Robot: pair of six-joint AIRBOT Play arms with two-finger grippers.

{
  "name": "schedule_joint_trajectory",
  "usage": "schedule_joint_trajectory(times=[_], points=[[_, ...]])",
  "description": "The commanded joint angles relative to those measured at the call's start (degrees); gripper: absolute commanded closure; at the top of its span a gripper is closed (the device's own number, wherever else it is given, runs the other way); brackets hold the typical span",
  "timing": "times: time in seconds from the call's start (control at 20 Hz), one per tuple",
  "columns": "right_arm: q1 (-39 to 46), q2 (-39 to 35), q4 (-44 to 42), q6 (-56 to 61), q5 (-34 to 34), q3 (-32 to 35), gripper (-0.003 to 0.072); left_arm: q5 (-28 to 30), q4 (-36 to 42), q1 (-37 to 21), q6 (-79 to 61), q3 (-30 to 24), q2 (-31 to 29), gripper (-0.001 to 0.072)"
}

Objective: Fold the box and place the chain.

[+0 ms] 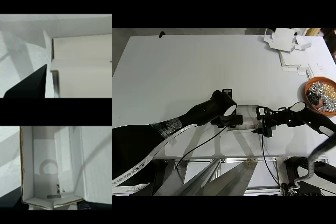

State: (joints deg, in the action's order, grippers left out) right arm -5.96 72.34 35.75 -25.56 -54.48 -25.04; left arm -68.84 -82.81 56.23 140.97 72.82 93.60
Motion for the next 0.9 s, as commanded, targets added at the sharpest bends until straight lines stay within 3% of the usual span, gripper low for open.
schedule_joint_trajectory(times=[0.0, 0.3, 0.45, 0.65, 0.75, 0.85], points=[[0.00, -0.02, 0.00, 0.00, -0.02, -0.02, 0.0251, 2.08, -0.61, 0.15, 2.25, 0.24, 0.83, 0.0447], [0.00, -0.02, 0.00, 0.02, -0.02, -0.02, 0.0251, 2.60, -0.35, 0.31, 2.23, 0.24, 2.12, 0.0513], [0.00, -0.02, 0.00, 0.00, -0.02, -0.02, 0.0251, 2.54, -0.37, 0.31, 2.10, 0.24, 2.10, 0.0707], [0.00, -0.02, 0.00, 0.00, -0.02, -0.02, 0.0251, 1.95, -0.39, 0.31, 2.03, 0.24, 2.10, 0.0691], [0.00, -0.02, 0.00, 0.00, -0.02, -0.02, 0.0251, 1.95, -0.37, 0.31, 2.03, 0.24, 2.05, 0.0531], [0.00, -0.02, 0.00, 0.00, -0.02, -0.02, 0.0251, 1.92, -0.35, 0.31, 2.03, 0.24, 2.03, 0.0533]])
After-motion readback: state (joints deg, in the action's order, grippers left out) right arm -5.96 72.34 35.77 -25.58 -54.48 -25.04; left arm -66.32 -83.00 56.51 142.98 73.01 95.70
